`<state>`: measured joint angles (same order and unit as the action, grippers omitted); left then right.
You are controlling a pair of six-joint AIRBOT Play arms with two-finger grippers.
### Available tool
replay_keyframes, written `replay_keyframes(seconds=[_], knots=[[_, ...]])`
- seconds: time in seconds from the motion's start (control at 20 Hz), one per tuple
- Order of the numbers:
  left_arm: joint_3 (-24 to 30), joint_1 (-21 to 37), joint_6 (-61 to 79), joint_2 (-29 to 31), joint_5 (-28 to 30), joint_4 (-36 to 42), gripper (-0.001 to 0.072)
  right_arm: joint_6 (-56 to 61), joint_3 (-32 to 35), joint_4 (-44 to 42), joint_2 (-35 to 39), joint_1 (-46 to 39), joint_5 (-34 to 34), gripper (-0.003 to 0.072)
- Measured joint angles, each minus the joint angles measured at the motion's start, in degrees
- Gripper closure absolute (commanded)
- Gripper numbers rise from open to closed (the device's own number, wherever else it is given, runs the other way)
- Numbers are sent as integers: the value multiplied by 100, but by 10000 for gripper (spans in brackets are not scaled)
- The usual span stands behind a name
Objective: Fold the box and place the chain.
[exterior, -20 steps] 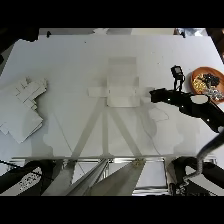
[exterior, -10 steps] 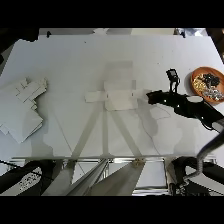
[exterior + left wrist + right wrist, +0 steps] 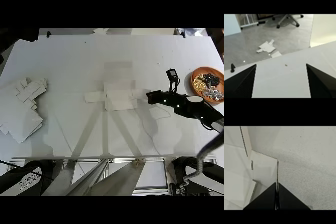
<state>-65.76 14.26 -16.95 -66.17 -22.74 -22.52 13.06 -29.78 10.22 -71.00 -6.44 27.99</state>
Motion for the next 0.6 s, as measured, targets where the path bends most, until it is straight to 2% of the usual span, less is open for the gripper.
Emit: replay_keyframes(seconds=[0.4, 0.6], knots=[[0, -2, -33, 0, -17, 125, 9, -9, 0, -13, 0, 0, 7, 674], [0, 13, -446, 0, -474, 332, 9, -9, 0, -13, 0, 0, 7, 674]])
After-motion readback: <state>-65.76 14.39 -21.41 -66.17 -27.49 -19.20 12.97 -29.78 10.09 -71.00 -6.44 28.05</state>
